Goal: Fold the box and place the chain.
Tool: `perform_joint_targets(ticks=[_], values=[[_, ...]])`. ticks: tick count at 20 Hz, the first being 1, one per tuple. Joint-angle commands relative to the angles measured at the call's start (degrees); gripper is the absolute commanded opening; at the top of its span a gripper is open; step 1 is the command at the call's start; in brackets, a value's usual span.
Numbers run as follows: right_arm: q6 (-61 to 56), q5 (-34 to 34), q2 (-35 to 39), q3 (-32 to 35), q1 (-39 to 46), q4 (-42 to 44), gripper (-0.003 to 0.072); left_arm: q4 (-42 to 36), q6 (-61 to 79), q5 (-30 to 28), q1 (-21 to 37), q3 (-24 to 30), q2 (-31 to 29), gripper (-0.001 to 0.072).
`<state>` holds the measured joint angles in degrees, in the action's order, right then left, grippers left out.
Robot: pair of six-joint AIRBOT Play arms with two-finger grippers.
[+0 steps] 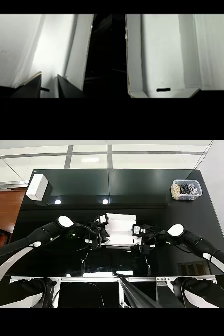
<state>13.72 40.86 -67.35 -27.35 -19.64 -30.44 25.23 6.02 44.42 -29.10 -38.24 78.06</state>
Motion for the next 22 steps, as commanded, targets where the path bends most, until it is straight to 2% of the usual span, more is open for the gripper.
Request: perform_joint_targets(ticks=[1,2,3,4,6,8,10,13,15,18,19,20,22], values=[[0.0,0.0,-0.02,0.02,-0.07,-0.02,0.0142,-0.04,-0.07,-0.28,-0.02,-0.04,0.02,0.0499],[0.0,0.0,-0.02,0.02,-0.07,-0.02,0.0141,-0.02,-0.09,-0.33,0.02,-0.04,0.0,0.0505],[0.0,0.0,-0.02,0.02,-0.07,-0.02,0.0141,0.0,-0.44,-0.28,0.11,-0.04,-0.07,0.0349],[0.0,0.0,-0.02,0.02,-0.07,-0.02,0.0141,0.42,-0.44,-0.28,0.2,-0.04,-0.46,0.0051],[0.0,0.02,-0.02,0.02,-0.07,-0.02,0.0141,2.71,-2.64,-0.28,0.81,-0.04,-2.73,0.003],[0.0,0.02,-0.02,0.02,-0.07,-0.02,0.0141,6.73,-13.27,-0.33,2.89,-0.04,-6.99,0.003],[0.0,0.02,-0.02,0.02,-0.07,-0.02,0.0142,15.1,-25.11,-0.11,6.38,-0.02,-11.78,0.0029],[0.0,0.07,-0.02,0.02,-0.07,-0.02,0.0141,28.87,-48.41,0.72,13.81,0.09,-16.17,0.0029],[0.0,0.04,-0.02,0.02,-0.07,-0.02,0.0141,32.81,-66.86,3.19,20.04,0.35,-16.0,0.003],[0.0,0.07,-0.02,0.02,-0.07,0.0,0.0141,31.63,-80.32,12.09,27.71,2.67,-13.51,0.0031],[0.0,0.07,-0.02,0.02,-0.07,0.0,0.0141,28.44,-82.93,16.52,29.66,3.72,-11.58,0.0031],[0.0,0.04,-0.02,0.02,-0.07,0.0,0.0141,21.42,-81.35,20.83,31.32,5.11,-9.05,0.0032],[0.0,0.04,-0.02,0.02,-0.07,0.02,0.0141,9.81,-66.69,28.44,32.98,6.29,-3.8,0.0032]])
